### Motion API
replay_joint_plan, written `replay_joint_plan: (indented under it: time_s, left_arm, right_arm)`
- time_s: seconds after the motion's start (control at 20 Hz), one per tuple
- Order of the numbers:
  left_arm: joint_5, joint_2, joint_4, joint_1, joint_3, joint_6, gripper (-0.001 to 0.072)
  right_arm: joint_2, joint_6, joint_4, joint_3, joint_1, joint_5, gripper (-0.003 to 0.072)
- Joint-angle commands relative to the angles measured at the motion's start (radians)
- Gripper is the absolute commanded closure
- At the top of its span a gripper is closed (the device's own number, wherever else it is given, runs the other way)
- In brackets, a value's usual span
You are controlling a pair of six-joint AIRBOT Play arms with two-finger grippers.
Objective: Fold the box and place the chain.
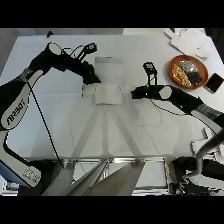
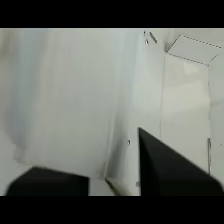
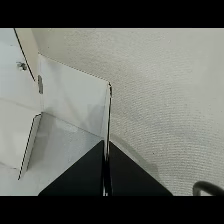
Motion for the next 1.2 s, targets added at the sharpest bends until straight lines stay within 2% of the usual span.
replay_joint_plan:
  time_s: [0.0, 0.1, 0.3, 0.4, 1.15]
  left_arm:
    - [-0.003, -0.019, -0.017, -0.006, 0.001, 0.041, 0.0525]
    - [-0.002, -0.021, -0.018, -0.006, 0.001, 0.041, 0.0552]
    - [-0.002, -0.021, -0.018, -0.005, 0.001, 0.041, 0.0558]
    - [-0.002, -0.021, -0.018, -0.005, 0.001, 0.045, 0.0700]
    - [-0.006, -0.017, -0.018, -0.005, 0.001, 0.043, 0.0699]
  right_arm:
    - [0.000, 0.000, 0.000, 0.000, 0.001, 0.000, 0.0672]
    - [-0.001, 0.000, 0.000, 0.000, 0.001, 0.000, 0.0672]
    - [0.000, 0.000, 0.000, 0.000, 0.001, 0.000, 0.0672]
    - [0.000, 0.000, 0.000, 0.000, 0.001, 0.000, 0.0672]
    - [0.000, 0.000, 0.000, 0.000, 0.001, 0.000, 0.0672]
